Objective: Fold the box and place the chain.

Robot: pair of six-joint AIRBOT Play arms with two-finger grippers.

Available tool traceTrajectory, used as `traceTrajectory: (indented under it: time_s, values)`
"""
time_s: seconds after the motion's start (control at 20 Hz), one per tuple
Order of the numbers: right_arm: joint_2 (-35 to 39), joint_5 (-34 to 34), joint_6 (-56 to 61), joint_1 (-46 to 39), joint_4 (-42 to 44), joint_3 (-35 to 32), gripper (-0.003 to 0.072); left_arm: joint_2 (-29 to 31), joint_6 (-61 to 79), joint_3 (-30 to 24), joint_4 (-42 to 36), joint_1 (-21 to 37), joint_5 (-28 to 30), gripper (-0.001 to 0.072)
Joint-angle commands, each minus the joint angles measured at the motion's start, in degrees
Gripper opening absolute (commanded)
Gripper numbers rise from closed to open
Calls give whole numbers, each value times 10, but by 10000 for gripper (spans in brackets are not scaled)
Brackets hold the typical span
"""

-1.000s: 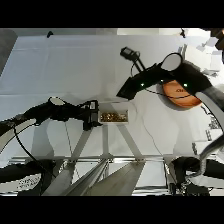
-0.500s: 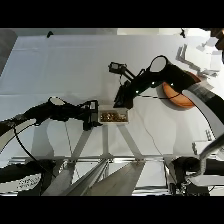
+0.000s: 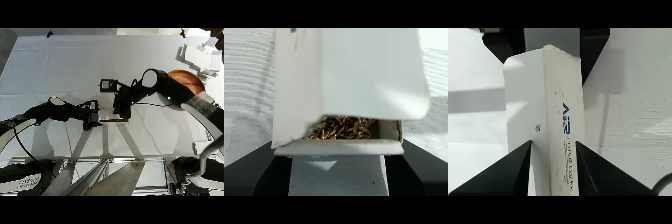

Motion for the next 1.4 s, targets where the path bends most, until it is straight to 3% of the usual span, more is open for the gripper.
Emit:
traceTrajectory:
  time_s: [0.0, 0.4, 0.75, 0.85, 1.0, 1.1, 1.35]
  values:
    - [27, -48, 0, 24, -30, -36, 239, 0, 0, 0, 0, 0, 0, 314]
    - [30, -127, 2, 44, -32, -66, 224, 0, 0, 0, 0, 0, 0, 314]
    - [30, -120, 52, 52, -83, -70, 222, 0, 0, 0, 0, 0, 0, 314]
    - [29, -117, 52, 62, -83, -73, 268, 0, 0, 0, 0, 0, 0, 314]
    - [29, -117, 52, 71, -83, -73, 278, 0, 0, 0, 0, 0, 0, 314]
    - [29, -117, 52, 71, -83, -73, 425, 0, 0, 0, 0, 0, 0, 314]
    - [29, -120, 52, 71, -88, -74, 412, 0, 0, 0, 0, 0, 0, 314]
